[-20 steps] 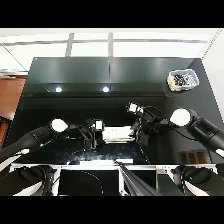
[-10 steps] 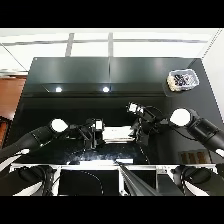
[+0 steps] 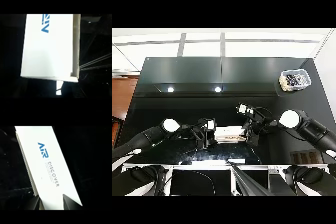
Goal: Fold the box and place the chain.
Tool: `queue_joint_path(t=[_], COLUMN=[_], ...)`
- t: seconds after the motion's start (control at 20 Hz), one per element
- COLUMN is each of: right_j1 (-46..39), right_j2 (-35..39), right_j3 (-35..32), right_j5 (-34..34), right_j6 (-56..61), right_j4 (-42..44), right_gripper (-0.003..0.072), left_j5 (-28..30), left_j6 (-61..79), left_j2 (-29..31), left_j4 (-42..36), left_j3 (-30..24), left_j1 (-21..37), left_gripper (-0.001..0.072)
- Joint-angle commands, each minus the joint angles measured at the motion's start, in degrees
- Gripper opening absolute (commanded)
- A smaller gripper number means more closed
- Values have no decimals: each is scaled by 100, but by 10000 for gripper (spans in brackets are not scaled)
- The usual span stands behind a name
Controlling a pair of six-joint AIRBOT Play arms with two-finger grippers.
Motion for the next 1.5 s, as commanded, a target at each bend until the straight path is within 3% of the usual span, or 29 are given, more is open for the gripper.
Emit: queue_joint_path(t=[0.0,0.6,0.7,1.2,1.45], right_j1=[48,48,48,238,105], right_j2=[-15,-17,-17,-278,-85], right_j3=[0,0,0,0,306], right_j5=[-44,164,164,94,374], right_j6=[111,114,131,199,1102], right_j4=[-83,-146,-146,-162,-118], right_gripper=[307,311,399,395,393], left_j5=[13,11,11,11,7], left_j6=[11,9,9,11,9], left_j2=[0,0,0,0,0], left_j4=[2,2,2,2,2], left_j3=[4,4,4,4,4], left_j1=[-2,-2,-2,-2,-2], left_gripper=[407,407,407,407,407])
